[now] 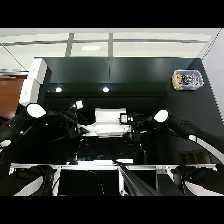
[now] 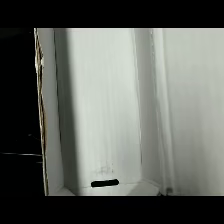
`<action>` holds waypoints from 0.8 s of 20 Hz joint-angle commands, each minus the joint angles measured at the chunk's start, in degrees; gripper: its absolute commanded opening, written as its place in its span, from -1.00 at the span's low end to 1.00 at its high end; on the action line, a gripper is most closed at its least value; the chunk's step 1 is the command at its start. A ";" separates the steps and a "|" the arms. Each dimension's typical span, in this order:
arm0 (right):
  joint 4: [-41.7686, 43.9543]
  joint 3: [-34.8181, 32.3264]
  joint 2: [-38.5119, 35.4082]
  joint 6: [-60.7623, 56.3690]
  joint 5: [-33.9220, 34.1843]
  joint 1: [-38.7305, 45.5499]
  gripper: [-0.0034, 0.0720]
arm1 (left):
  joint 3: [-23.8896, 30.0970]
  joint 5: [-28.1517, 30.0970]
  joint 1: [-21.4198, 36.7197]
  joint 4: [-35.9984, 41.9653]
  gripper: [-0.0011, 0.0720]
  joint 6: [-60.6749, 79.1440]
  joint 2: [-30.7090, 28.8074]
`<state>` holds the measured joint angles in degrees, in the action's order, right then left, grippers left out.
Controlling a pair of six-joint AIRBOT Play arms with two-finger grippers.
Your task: Fold the box and place the chain.
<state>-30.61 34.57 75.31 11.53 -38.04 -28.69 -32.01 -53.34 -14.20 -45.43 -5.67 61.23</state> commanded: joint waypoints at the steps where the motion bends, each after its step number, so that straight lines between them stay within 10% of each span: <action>1: 0.02 0.04 0.04 0.00 0.00 -0.02 -0.65 | 0.50 4.85 -3.85 -0.59 0.96 5.51 1.92; 5: 0.00 0.04 0.04 0.00 0.00 -0.02 -0.65 | 0.50 8.41 -10.27 -0.57 0.89 6.58 5.90; 10: 0.00 0.04 0.04 0.00 0.00 -0.02 -0.65 | 0.48 9.68 -11.32 -0.33 -0.37 6.56 6.05; 16: 0.00 0.04 0.04 0.00 0.00 -0.02 -0.65 | 0.52 9.31 -11.39 11.47 -0.37 5.46 6.88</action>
<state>-30.63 34.57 75.31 11.53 -38.04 -28.67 -31.53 -44.05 -25.45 -40.03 0.19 67.57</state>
